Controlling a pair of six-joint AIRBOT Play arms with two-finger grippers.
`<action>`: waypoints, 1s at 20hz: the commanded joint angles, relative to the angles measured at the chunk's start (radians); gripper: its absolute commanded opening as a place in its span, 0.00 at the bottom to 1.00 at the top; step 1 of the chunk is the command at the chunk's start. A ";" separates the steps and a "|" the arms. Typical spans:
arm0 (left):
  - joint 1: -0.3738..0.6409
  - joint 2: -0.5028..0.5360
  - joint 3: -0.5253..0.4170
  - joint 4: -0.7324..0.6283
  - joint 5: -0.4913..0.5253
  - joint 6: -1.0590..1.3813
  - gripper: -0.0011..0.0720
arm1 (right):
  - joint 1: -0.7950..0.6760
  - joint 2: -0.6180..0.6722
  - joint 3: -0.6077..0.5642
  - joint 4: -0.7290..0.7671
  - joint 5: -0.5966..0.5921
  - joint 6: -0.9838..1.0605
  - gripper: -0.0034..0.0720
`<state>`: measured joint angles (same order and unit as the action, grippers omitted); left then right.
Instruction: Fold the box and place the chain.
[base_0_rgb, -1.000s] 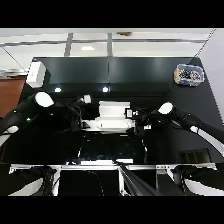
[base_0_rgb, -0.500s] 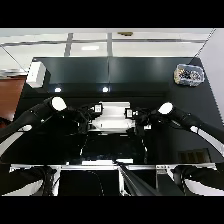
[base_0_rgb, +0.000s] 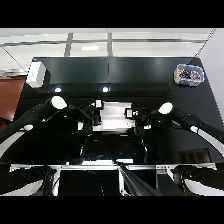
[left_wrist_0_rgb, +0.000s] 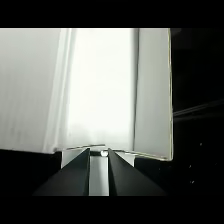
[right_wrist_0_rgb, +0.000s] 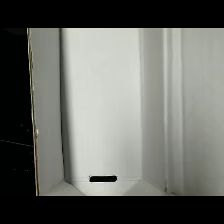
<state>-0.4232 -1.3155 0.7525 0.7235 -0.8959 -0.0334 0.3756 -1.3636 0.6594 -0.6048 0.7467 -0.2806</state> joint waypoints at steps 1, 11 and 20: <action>-0.001 -0.021 0.000 -0.092 0.002 0.002 0.21 | 0.000 0.000 0.000 0.001 0.000 0.001 0.22; -0.001 -0.082 0.000 -0.111 0.005 0.001 0.05 | 0.000 0.000 0.000 0.001 0.000 0.001 0.22; -0.003 -0.082 0.000 -0.087 0.020 0.003 0.09 | 0.000 0.000 0.000 0.001 0.000 0.001 0.22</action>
<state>-0.4255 -1.3979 0.7525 0.6250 -0.8803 -0.0292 0.3756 -1.3636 0.6594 -0.6041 0.7467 -0.2798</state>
